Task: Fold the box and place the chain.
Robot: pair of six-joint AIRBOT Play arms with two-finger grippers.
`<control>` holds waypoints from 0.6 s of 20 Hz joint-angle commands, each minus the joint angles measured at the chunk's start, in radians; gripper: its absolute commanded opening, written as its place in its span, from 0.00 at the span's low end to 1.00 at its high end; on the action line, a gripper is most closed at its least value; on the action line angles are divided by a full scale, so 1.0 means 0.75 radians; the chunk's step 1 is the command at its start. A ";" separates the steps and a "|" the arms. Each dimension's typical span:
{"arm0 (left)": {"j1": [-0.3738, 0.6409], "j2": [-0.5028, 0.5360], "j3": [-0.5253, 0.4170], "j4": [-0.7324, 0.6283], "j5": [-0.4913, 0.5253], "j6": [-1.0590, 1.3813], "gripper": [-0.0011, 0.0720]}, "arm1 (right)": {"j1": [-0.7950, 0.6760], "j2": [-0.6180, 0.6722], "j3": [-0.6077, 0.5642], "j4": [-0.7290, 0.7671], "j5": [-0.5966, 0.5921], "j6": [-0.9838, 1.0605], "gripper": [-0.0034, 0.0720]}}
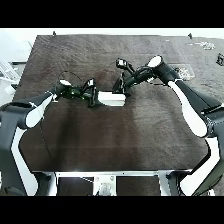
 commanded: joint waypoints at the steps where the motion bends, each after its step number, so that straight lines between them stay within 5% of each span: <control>1: 0.001 0.001 0.000 0.000 0.000 -0.003 0.76 | 0.000 0.002 -0.004 -0.001 0.020 -0.006 0.33; 12: 0.001 0.001 0.000 0.000 0.002 -0.036 0.76 | -0.004 0.003 -0.077 0.001 -0.024 -0.041 0.39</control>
